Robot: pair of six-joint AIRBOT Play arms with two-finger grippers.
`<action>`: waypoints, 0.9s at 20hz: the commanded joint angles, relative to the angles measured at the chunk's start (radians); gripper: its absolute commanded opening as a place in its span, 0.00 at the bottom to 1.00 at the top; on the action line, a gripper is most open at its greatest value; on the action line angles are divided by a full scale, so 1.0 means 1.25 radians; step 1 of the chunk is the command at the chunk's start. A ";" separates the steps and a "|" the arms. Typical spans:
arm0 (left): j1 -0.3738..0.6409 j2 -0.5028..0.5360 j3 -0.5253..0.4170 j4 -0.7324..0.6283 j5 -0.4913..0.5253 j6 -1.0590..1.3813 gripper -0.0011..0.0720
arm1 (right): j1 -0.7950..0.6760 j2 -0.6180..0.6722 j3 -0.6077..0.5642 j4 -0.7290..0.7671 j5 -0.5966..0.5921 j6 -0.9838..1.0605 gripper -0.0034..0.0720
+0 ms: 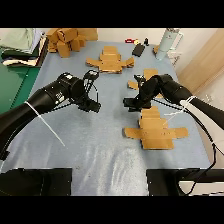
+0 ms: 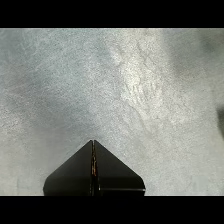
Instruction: Fold the box.
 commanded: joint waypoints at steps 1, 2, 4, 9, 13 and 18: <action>0.000 -0.001 -0.001 0.000 0.002 0.000 0.04 | 0.000 -0.002 -0.001 0.001 0.002 0.000 0.07; 0.000 -0.003 -0.001 0.000 0.005 0.000 0.04 | 0.000 -0.003 -0.002 -0.001 0.000 0.000 0.07; 0.001 -0.003 0.000 0.000 0.005 0.000 0.04 | 0.000 -0.003 -0.001 0.000 0.000 0.000 0.07; 0.000 -0.003 0.000 0.000 0.005 0.000 0.04 | 0.000 -0.003 -0.002 0.000 0.000 0.000 0.07; 0.000 -0.003 0.000 0.000 0.005 0.000 0.04 | 0.000 -0.003 -0.002 0.000 0.017 0.000 0.07; 0.000 -0.003 0.000 0.000 0.005 0.000 0.04 | 0.000 -0.004 -0.002 0.025 0.053 0.025 0.07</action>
